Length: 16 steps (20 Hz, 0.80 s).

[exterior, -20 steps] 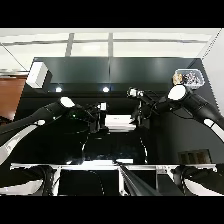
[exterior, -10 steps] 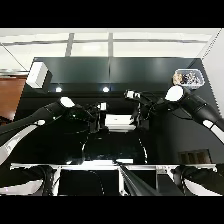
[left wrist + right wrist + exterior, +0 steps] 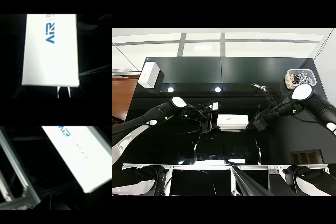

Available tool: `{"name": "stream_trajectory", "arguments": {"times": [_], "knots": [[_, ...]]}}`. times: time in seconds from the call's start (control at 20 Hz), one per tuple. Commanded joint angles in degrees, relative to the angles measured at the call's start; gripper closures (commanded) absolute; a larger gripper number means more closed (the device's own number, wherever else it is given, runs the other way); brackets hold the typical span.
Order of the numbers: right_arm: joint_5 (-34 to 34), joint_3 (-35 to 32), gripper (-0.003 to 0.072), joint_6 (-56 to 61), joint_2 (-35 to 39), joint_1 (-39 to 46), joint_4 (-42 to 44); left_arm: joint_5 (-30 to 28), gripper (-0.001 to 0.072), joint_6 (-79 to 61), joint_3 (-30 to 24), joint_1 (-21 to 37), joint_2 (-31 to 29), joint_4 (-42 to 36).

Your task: Fold the box and place the chain.

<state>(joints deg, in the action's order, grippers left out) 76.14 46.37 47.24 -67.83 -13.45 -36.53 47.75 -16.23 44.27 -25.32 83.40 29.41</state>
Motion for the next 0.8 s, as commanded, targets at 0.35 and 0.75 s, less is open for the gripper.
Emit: {"name": "stream_trajectory", "arguments": {"times": [0.35, 0.75], "knots": [[-19.76, -7.19, 0.0671, 5.64, -2.23, -4.39, 14.84, 0.07, 0.0242, -0.09, 0.04, -0.02, 0.04, 0.04], [-23.78, -7.23, 0.0671, 12.59, -3.34, -6.38, 7.48, 0.07, 0.0242, -0.09, 0.04, -0.02, 0.04, 0.04]]}}
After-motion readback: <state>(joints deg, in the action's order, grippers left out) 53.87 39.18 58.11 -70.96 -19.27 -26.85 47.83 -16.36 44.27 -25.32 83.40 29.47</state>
